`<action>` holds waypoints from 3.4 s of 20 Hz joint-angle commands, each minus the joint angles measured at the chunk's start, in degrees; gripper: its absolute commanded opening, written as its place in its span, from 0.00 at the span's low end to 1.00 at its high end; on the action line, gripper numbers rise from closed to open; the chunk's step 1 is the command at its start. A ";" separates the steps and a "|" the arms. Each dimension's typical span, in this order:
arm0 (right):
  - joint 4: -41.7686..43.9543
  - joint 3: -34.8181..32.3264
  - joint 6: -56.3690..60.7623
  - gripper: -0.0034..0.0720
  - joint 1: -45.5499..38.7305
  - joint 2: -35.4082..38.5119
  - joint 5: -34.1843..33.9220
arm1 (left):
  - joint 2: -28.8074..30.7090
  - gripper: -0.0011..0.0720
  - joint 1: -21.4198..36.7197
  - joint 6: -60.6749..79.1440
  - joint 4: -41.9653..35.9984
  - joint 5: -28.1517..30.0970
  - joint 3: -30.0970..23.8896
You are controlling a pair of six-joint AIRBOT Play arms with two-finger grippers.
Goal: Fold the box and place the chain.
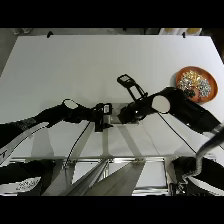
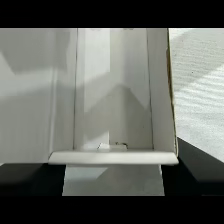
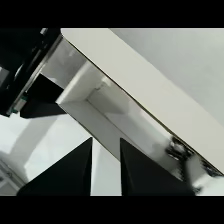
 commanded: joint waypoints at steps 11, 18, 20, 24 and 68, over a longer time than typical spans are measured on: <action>-13.29 -3.98 1.14 0.43 -27.87 1.44 12.11 | 0.02 0.55 0.02 0.02 0.02 0.02 -0.02; -13.18 -5.11 2.45 0.43 -27.71 -5.79 7.13 | 0.02 0.55 0.02 0.02 0.02 0.02 -0.02; -13.18 -5.11 2.45 0.43 -27.74 -7.19 6.08 | 0.02 0.55 0.02 0.00 0.02 0.00 -0.02; -13.20 -5.11 2.80 0.43 -27.74 -10.29 4.20 | 0.02 0.55 0.02 0.02 0.02 0.02 -0.02; -15.45 -5.14 6.25 0.07 -25.55 -8.13 5.05 | 0.02 0.55 0.02 0.02 0.00 0.00 -0.02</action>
